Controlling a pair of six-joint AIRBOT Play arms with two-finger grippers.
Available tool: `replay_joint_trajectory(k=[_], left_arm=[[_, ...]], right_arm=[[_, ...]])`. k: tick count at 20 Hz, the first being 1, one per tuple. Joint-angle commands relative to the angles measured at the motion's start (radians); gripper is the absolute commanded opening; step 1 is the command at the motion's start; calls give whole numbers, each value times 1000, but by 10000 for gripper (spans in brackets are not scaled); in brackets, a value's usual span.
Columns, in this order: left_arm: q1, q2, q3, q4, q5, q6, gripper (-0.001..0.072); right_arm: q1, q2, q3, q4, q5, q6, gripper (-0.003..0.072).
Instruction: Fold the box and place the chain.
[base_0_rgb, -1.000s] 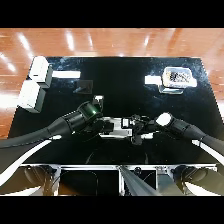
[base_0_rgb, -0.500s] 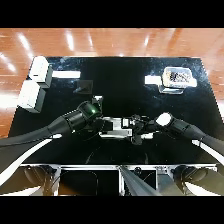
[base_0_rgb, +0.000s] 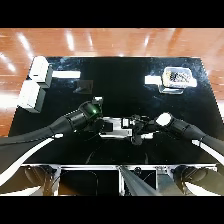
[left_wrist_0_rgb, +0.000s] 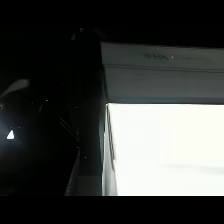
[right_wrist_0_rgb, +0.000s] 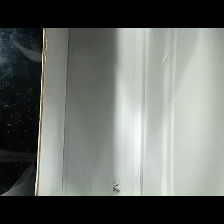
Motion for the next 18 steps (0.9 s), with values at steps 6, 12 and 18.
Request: replay_joint_trajectory(k=[6, 12, 18], left_arm=[[0, -7, 0, -22, 1, 25, 72], [1, -7, 0, -21, 2, 26, 23], [14, -3, 0, -10, 40, 37, 23]], right_arm=[[0, 0, 0, 0, 0, 0, 632], [0, 0, 0, -1, 4, 0, 635], [0, 40, 0, -65, 35, 113, 633]])
